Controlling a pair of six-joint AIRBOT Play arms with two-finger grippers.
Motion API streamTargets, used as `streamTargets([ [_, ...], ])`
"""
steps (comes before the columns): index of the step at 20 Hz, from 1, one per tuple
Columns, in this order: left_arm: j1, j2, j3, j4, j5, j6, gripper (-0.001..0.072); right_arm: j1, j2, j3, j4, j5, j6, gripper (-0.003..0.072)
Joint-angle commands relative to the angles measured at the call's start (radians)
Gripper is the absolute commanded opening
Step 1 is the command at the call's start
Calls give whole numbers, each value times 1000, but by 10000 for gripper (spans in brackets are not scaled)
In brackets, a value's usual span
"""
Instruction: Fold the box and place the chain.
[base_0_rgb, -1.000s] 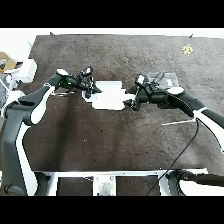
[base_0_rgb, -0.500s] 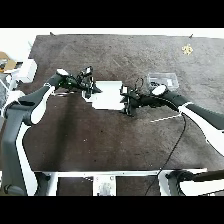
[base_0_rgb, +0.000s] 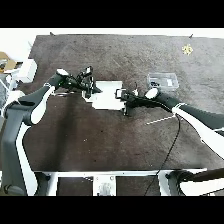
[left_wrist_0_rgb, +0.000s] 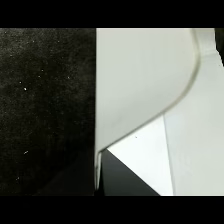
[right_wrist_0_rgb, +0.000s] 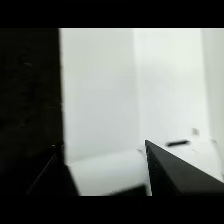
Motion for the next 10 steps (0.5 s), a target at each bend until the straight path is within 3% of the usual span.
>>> streamTargets([
  [1, 0, -1, 0, 0, 0, 0, 11, -32, 61, 2, 48, -51, 3, 588],
  [7, 0, -1, 0, 0, 0, 0, 11, -102, -27, 133, 123, 89, -14, 590],
  [8, 0, -1, 0, 0, 0, 0, 10, -108, -37, 146, 125, 102, -15, 651],
  [10, 0, -1, 0, 0, 0, 0, 11, -109, -40, 165, 124, 114, -27, 668],
])
